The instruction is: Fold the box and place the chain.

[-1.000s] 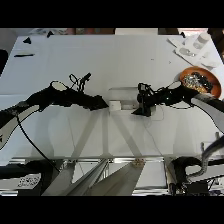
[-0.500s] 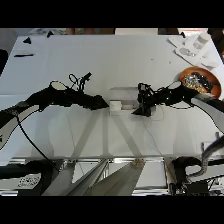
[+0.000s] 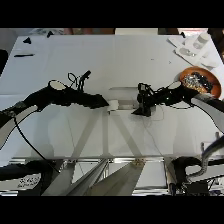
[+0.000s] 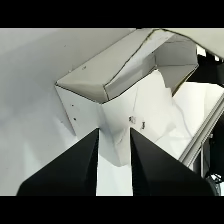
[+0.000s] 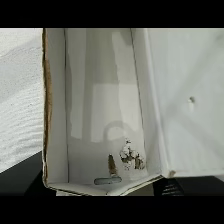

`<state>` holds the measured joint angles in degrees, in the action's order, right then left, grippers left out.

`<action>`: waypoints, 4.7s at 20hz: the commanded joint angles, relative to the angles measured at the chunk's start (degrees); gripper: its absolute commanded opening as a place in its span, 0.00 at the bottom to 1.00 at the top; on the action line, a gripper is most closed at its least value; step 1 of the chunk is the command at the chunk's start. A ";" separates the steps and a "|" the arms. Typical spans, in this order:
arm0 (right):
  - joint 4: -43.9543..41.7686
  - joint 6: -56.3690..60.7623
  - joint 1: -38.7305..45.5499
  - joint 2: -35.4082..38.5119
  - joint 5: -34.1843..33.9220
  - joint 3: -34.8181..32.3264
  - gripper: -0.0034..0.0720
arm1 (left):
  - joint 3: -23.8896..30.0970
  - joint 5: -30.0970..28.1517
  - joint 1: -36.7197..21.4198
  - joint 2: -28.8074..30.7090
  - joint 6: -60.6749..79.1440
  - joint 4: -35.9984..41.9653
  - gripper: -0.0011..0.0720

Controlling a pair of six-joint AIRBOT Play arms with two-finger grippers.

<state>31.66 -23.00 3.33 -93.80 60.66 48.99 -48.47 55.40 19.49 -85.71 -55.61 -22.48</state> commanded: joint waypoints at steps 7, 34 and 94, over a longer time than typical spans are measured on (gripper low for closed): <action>0.00 0.02 0.00 0.00 0.02 -0.02 0.73 | 0.00 -6.32 3.34 0.07 0.13 1.05 0.61; 0.00 0.02 0.00 0.00 0.02 -0.02 0.73 | -9.01 -8.02 9.68 0.17 -24.39 -35.28 0.55; 0.00 0.02 0.00 0.00 0.02 -0.02 0.73 | -12.17 10.99 4.63 9.60 9.57 -43.32 0.70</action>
<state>31.68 -22.98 3.31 -93.82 60.66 48.99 -65.21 70.81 27.97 -76.53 -61.21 -69.49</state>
